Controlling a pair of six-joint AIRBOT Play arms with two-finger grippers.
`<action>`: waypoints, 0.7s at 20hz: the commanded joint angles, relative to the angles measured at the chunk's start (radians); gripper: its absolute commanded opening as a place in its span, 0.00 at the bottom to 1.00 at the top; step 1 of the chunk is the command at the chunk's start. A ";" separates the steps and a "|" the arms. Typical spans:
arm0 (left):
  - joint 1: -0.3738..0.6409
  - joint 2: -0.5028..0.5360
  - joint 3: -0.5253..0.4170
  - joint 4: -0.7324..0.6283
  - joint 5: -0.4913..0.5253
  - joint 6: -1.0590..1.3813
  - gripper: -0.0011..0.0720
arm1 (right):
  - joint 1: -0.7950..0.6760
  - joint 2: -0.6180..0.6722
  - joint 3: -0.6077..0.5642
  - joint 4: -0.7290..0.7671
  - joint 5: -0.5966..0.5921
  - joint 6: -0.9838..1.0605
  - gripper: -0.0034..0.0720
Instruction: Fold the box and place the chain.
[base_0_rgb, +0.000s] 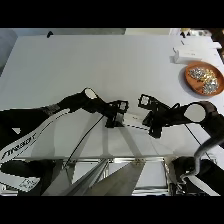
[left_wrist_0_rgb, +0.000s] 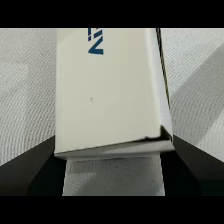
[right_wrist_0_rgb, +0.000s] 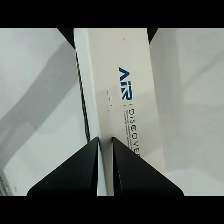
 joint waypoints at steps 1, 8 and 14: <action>0.001 0.001 0.000 0.001 0.000 0.000 0.30 | 0.000 0.000 -0.012 0.000 -0.013 0.000 0.12; 0.001 0.001 0.000 0.001 0.000 0.001 0.30 | 0.000 0.000 -0.037 0.017 -0.026 -0.001 0.13; 0.001 0.001 0.000 0.001 0.000 0.000 0.30 | 0.000 0.000 -0.042 0.031 -0.014 -0.001 0.21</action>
